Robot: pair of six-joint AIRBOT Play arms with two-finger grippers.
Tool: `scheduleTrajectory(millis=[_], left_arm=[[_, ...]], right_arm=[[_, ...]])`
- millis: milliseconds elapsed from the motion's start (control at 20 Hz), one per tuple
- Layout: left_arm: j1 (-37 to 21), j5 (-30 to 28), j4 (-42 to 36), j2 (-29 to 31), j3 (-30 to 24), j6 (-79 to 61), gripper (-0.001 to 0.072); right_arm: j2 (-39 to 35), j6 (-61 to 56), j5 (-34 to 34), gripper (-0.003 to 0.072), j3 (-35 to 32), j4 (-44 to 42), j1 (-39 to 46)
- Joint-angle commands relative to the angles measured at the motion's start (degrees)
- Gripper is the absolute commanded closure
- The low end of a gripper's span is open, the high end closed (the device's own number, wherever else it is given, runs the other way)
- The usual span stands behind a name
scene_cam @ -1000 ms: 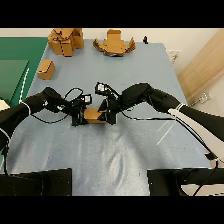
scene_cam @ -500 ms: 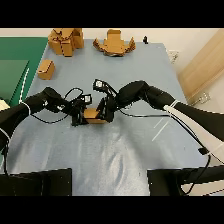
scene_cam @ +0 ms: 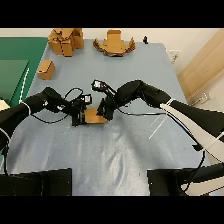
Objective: Fold the box.
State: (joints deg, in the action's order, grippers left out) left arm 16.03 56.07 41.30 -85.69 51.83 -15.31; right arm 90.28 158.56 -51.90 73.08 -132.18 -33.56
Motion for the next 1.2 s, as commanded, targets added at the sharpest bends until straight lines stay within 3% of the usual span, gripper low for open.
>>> scheduleTrajectory(millis=[0, 100, 400, 600, 1150], left_arm=[[0.04, -0.02, 0.0, 0.0, -0.02, -0.04, 0.0354], [0.04, -0.02, 0.0, 0.0, -0.02, -0.04, 0.0354], [0.04, -0.04, 0.02, 0.0, -0.02, -0.04, 0.0355], [0.04, -0.09, 0.02, 0.0, -0.02, -0.02, 0.0354], [0.04, -0.15, 0.04, 0.0, -0.02, -0.04, 0.0354]], right_arm=[[0.07, 0.04, -1.42, 0.0439, 0.55, 0.81, -0.07], [0.07, 1.05, -4.48, 0.0315, 0.76, 0.83, -0.11], [0.11, 1.57, -3.3, 0.0314, 0.76, 6.43, -2.56], [0.0, 0.61, 3.5, 0.0314, 0.76, 9.9, -4.59], [-1.66, -5.86, 2.58, 0.0328, 0.74, 16.85, -7.89]])
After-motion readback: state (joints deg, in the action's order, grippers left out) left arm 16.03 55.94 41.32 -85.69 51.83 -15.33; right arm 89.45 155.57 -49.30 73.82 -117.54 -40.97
